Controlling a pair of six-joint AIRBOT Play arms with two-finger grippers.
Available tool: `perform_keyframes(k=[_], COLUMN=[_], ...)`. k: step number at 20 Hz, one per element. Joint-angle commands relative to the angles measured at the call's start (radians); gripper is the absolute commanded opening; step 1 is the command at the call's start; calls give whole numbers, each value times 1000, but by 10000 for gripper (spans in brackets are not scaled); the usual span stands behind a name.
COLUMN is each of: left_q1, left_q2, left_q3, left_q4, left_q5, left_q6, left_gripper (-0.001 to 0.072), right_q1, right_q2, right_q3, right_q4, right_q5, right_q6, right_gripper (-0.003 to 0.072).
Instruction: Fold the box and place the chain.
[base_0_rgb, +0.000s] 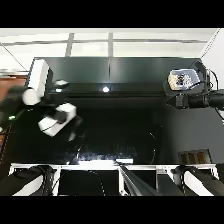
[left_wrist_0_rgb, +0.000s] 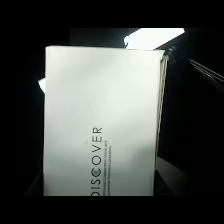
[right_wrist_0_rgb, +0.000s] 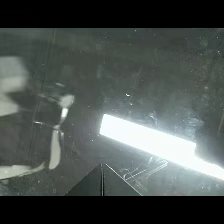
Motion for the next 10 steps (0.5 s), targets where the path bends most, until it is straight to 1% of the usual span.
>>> perform_keyframes(k=[1,3,4,5,7,10], left_q1=[359,505,557,592,624,624], left_q2=[99,99,99,99,97,96], left_q3=[-128,-133,-133,-133,-133,-133], left_q4=[47,49,37,-2,-98,-93], left_q5=[-91,-76,-43,0,91,244], left_q6=[-158,-113,-89,-53,79,139], left_gripper=[337,337,337,337,337,337], right_q1=[0,0,0,0,0,0], right_q2=[1,1,0,0,0,1], right_q3=[0,0,0,0,0,0], right_q4=[-1,-1,-1,-1,-1,-1], right_q5=[-4,-3,-3,-2,-2,-2], right_q6=[0,0,0,2,16,27], right_gripper=[18,18,18,18,18,18])
